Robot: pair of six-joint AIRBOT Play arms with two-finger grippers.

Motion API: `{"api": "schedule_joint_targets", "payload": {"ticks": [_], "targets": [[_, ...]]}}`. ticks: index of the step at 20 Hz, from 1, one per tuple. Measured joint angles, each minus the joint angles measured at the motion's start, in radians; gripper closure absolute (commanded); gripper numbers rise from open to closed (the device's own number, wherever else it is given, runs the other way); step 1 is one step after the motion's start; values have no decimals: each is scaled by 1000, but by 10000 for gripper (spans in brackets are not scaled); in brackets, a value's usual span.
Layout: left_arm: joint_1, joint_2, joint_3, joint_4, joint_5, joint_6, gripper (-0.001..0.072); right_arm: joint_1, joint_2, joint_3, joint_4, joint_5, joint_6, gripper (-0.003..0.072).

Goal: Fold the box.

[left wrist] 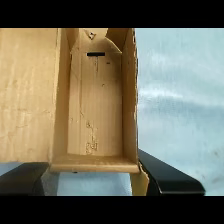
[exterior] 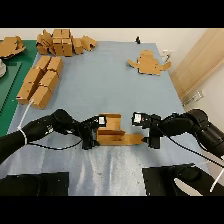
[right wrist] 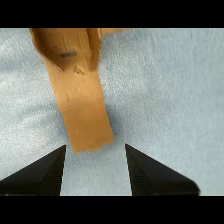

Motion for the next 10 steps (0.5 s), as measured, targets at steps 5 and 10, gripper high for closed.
{"api": "schedule_joint_targets", "payload": {"ticks": [5, 10], "targets": [[82, 7, 0, 57, -127, -26, 359, 0, 0, 0, 7, 0, 0, 121], [101, 8, 0, 71, -129, -12, 358, 0, 0, 0, 34, 0, 0, 121]]}}
